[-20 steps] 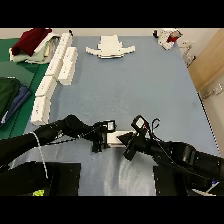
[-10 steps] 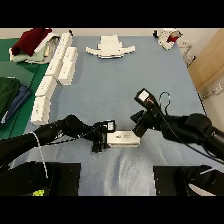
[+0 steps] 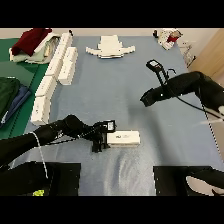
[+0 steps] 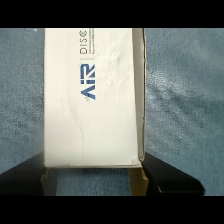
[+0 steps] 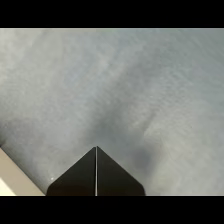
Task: Fold the box.
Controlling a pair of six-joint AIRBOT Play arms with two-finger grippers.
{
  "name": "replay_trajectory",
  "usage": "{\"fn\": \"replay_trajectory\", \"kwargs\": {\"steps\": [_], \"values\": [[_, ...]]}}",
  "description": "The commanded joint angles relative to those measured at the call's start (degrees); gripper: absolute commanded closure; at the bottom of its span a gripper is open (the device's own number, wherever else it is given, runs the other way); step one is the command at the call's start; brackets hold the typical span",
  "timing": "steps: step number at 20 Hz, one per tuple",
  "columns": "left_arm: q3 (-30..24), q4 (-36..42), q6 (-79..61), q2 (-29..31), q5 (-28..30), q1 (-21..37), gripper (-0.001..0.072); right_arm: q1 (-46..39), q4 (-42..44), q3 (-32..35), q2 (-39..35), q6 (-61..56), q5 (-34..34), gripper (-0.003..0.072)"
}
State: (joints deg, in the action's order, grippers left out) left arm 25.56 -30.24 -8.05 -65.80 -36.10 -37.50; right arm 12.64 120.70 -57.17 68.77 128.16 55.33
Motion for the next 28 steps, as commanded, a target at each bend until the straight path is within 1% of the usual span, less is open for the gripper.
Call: {"fn": "replay_trajectory", "kwargs": {"steps": [1, 4, 15, 16, 19, 21, 23, 26, 28], "values": [[-0.02, 0.00, 0.00, 0.04, 0.02, -0.04, 0.0272, -4.59, 2.03, -7.72, 9.22, 4.24, 6.05, 0.0684], [-0.02, 0.00, 0.00, 0.04, 0.02, -0.02, 0.0271, -4.63, 0.37, -8.44, 11.19, 4.52, 5.57, 0.0682], [0.15, 0.07, 0.07, 0.04, 0.15, -0.02, 0.0272, -4.63, 0.35, -8.41, 11.15, 4.35, 5.64, 0.0682], [0.15, 0.07, 0.70, 0.13, 0.11, 0.09, 0.0272, -4.63, 0.35, -8.41, 11.15, 4.35, 5.66, 0.0682], [0.15, -0.33, 8.24, 1.36, -0.11, 0.90, 0.0272, -4.63, 0.33, -8.41, 11.15, 4.35, 5.64, 0.0682], [0.15, -1.14, 13.25, 3.50, -0.13, 3.30, 0.0272, -4.63, 0.35, -8.41, 11.15, 4.35, 5.66, 0.0682], [0.15, -2.34, 17.35, 6.64, -0.31, 7.06, 0.0272, -4.63, 0.35, -8.41, 11.15, 4.35, 5.64, 0.0682], [0.15, -8.13, 27.19, 11.78, -0.33, 15.04, 0.0271, -4.63, 0.35, -8.41, 11.15, 4.35, 5.66, 0.0682], [0.15, -13.40, 33.73, 14.75, -0.28, 21.66, 0.0271, -4.63, 0.35, -8.41, 11.15, 4.35, 5.66, 0.0682]]}}
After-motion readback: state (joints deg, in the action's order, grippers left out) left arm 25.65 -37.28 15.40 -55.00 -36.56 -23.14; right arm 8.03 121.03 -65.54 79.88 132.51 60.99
